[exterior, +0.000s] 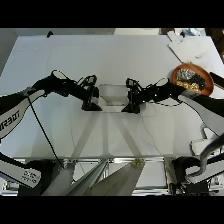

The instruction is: Fold the box and place the chain.

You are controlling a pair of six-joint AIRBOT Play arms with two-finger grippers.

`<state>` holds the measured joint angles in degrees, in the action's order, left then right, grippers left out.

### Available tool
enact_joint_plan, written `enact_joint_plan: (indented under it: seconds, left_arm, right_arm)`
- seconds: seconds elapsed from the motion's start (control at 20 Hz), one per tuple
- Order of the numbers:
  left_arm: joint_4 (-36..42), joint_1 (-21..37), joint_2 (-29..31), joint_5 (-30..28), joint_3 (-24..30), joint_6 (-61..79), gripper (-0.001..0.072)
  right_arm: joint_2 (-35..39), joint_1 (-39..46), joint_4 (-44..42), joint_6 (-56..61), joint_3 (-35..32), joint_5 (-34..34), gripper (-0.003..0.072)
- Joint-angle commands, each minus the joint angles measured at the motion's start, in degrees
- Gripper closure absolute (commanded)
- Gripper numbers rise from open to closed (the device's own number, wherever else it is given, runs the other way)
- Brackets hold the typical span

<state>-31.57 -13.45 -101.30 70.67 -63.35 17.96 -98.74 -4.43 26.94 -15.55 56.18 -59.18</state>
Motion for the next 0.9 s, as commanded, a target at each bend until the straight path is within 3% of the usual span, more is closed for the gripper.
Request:
enact_joint_plan:
  seconds: [0.0,0.1,0.45,0.5,0.6,0.65,0.85]
  left_arm:
    - [-3.50,-2.12,-1.14,-4.46,0.02,-4.46,0.0015]
    - [-6.03,-2.99,-1.14,-7.13,0.02,-4.50,0.0015]
    - [-4.87,-3.19,-1.11,-6.38,0.02,-4.46,0.0018]
    - [-4.90,-3.19,-1.11,-5.95,0.04,-4.46,0.0056]
    - [-4.92,-3.19,-1.11,-5.07,0.02,-4.48,0.0470]
    - [-4.92,-3.19,-1.11,-4.76,0.02,-4.48,0.0619]
    - [-4.92,-3.19,-1.11,-4.63,0.02,-4.48,0.0638]
  right_arm:
    - [0.04,-0.02,-0.02,0.02,0.02,0.02,0.0152]
    - [0.04,-0.02,-0.02,0.02,0.02,0.02,0.0152]
    - [0.04,-0.02,-0.02,0.02,0.02,0.02,0.0152]
    - [0.04,-0.02,-0.02,0.02,0.02,0.02,0.0152]
    - [0.04,-0.02,-0.02,0.02,0.02,0.02,0.0152]
    - [0.04,-0.02,-0.02,0.02,0.02,0.02,0.0152]
    - [0.04,-0.02,-0.02,0.02,0.02,0.02,0.0152]
